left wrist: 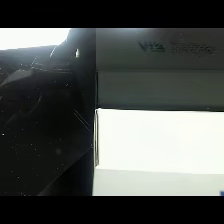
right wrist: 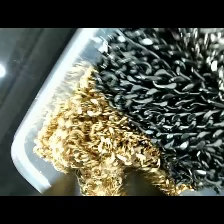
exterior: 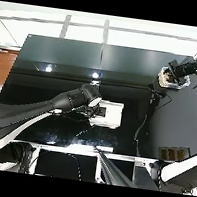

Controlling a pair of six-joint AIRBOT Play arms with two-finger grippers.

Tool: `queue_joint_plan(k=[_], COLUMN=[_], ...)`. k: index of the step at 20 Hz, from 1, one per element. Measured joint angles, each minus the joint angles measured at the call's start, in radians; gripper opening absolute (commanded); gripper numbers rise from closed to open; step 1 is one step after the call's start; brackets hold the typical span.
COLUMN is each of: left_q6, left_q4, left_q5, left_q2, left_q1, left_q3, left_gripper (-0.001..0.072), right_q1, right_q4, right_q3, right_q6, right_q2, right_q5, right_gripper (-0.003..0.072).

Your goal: Fold the box and place the chain.

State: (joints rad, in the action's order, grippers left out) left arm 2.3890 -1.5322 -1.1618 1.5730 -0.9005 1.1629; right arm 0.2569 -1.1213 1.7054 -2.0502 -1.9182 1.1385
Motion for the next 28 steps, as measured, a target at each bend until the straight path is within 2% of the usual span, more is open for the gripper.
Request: queue_joint_plan(k=[1,6,10,15,22,28], left_q6=[0.000,0.000,0.000,0.000,0.000,0.000], left_q4=[0.000,0.001,0.006,0.007,0.008,0.008], left_q5=[0.000,-0.001,-0.001,-0.002,-0.002,-0.002], left_q2=[0.000,0.000,0.000,0.000,0.000,0.000], left_q1=[0.000,0.000,0.000,0.000,0.000,0.000], left_q3=[0.000,0.000,0.000,0.000,0.000,0.000], left_gripper=[0.0030,0.0029,0.0030,0.0029,0.0030,0.0030], right_q1=[-0.003,-0.006,0.003,0.011,0.013,0.006], right_q4=[0.003,-0.001,-0.015,-0.019,0.063,0.197], right_q3=[0.001,0.002,0.002,0.002,0.002,0.002], right_q6=[0.006,0.071,0.183,0.395,0.549,0.612], right_q2=[-0.003,0.017,0.098,0.324,0.670,0.838], right_q5=[-0.003,-0.002,0.004,0.042,0.016,0.036], right_gripper=[0.0017,0.0016,0.0016,0.0014,0.0012,0.0012])
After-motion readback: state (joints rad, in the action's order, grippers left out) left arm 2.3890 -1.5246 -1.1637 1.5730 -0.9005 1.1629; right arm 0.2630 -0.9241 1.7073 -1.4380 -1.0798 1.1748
